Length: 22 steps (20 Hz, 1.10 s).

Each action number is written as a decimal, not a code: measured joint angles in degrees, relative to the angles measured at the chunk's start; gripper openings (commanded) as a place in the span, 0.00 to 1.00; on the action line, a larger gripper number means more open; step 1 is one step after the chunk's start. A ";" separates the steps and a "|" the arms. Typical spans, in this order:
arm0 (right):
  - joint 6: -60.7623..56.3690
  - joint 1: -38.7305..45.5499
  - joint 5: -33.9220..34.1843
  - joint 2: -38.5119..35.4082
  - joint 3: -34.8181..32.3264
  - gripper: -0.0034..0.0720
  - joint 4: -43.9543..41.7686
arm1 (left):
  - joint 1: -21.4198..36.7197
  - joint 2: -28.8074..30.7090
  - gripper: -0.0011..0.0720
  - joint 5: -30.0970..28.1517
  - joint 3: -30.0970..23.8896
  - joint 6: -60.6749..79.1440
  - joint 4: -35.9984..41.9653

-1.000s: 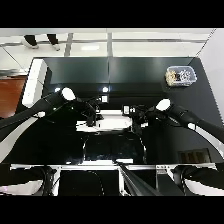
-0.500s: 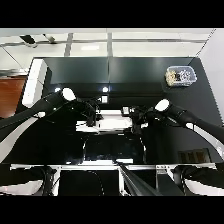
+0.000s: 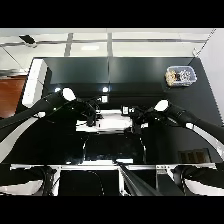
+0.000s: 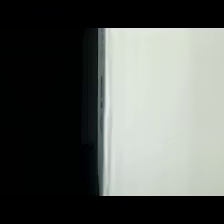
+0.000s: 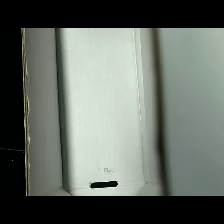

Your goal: Fold the box and place the chain.

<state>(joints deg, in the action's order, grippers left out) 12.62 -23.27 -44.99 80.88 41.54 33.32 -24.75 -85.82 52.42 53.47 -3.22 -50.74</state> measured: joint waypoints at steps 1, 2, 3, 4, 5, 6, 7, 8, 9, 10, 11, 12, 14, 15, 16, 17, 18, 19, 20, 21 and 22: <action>-0.20 -0.02 0.11 0.00 0.00 0.75 0.07 | 0.00 0.00 0.05 0.00 0.00 0.02 0.00; -0.33 -0.02 0.11 0.00 0.00 0.75 0.13 | 0.00 0.00 0.05 0.00 0.00 0.04 -0.02; -0.44 -0.02 0.15 0.00 0.00 0.75 0.17 | 0.00 0.00 0.05 -0.02 0.00 0.04 -0.02; -0.48 -0.04 0.28 0.00 0.00 0.75 0.22 | 0.00 0.00 0.05 -0.04 0.00 0.04 -0.02; -0.57 -0.02 0.33 0.00 0.00 0.75 0.26 | 0.00 0.00 0.05 -0.07 0.00 0.04 -0.02; -0.63 -0.04 0.42 0.00 0.00 0.75 0.31 | 0.00 0.00 0.05 -0.09 0.00 0.04 0.00; -0.66 -0.04 0.46 0.00 0.00 0.75 0.31 | 0.00 0.00 0.05 -0.11 0.00 0.04 -0.02; -0.68 -0.04 0.48 0.00 0.00 0.74 0.33 | 0.00 0.00 0.11 -0.13 0.02 0.04 0.00; -0.72 -0.04 0.50 0.00 0.00 0.73 0.33 | 0.00 0.00 0.35 -0.39 0.02 0.04 -0.31; -0.83 -0.04 0.59 0.00 0.00 0.58 0.31 | -0.04 -0.09 0.68 -0.83 -0.04 0.15 -1.75; -0.83 -0.04 0.61 0.00 0.00 0.58 0.31 | 0.11 0.33 0.93 -0.39 0.02 -0.04 -1.20; -0.83 -0.04 0.61 0.00 0.00 0.58 0.31 | 0.15 0.74 0.99 -1.18 0.13 -0.20 -0.35; -0.83 -0.04 0.63 0.00 0.00 0.58 0.33 | 0.55 1.99 0.99 -0.20 0.44 -1.60 -0.63; -0.83 -0.04 0.63 0.00 0.00 0.58 0.33 | 0.81 2.84 0.99 -0.76 0.74 -2.89 -1.07; -0.83 -0.04 0.63 0.00 0.00 0.58 0.33 | 1.05 3.87 0.99 -0.31 1.03 -4.46 -2.43; -0.83 -0.04 0.66 0.00 0.00 0.58 0.35 | 1.33 5.20 0.99 0.61 1.46 -6.78 -3.87; -0.83 -0.04 0.66 0.00 0.00 0.56 0.35 | 1.66 6.67 0.99 0.79 1.81 -9.70 -6.05; -0.83 -0.04 0.66 0.00 0.00 0.34 0.37 | 2.03 8.13 0.93 2.05 2.05 -13.03 -8.24; -0.83 -0.04 0.66 0.00 0.00 0.33 0.37 | 2.49 9.57 0.74 3.78 2.25 -16.76 -10.73; -0.83 -0.04 0.66 0.00 0.00 0.33 0.37 | 3.06 10.95 0.39 5.64 2.40 -21.20 -12.81; -0.83 -0.04 0.66 0.00 0.00 0.33 0.39 | 3.78 12.09 0.03 8.39 2.51 -25.55 -14.34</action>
<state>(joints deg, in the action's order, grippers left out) 11.79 -23.31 -44.34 80.88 41.54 33.71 -20.97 -73.73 60.82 55.99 -28.77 -65.08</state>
